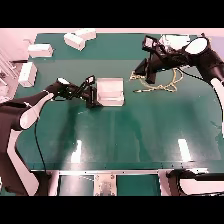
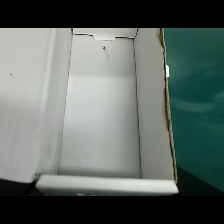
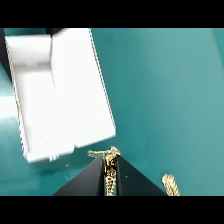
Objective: Fold the box and place the chain.
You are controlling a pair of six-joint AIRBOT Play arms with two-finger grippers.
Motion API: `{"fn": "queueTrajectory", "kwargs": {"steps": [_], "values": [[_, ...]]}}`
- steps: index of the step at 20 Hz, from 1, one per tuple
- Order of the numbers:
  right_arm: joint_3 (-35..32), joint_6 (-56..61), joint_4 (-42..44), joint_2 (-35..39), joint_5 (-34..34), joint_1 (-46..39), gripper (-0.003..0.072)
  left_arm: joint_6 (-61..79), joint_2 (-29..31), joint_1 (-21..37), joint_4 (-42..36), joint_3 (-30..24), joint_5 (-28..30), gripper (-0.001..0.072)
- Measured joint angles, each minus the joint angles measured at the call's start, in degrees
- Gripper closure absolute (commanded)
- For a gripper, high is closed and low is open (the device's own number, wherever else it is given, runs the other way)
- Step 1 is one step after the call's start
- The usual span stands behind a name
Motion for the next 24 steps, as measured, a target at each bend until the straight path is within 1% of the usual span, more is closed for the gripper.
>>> {"fn": "queueTrajectory", "kwargs": {"steps": [7,11,17,22,23,24], "values": [[1.92,9.68,0.59,1.99,-5.31,9.88,0.0683,0.0,0.0,0.0,0.0,0.0,0.0,0.008],[2.1,14.53,0.74,1.4,-7.58,12.92,0.0682,0.0,0.0,0.0,0.0,0.0,0.0,0.008],[-0.5,17.55,3.06,-2.67,-8.41,14.05,0.0682,0.02,0.0,0.0,0.02,0.0,0.0,0.008],[-1.97,17.99,4.07,-8.94,-8.63,14.16,0.0681,0.0,0.0,0.0,0.02,0.0,0.0,0.008],[-2.05,18.01,4.02,-9.97,-8.76,14.14,0.0677,0.02,0.0,0.0,0.02,0.0,0.0,0.008],[-2.12,18.03,3.74,-10.91,-9.01,14.01,0.0584,0.0,0.0,0.0,0.0,0.0,0.0,0.008]]}}
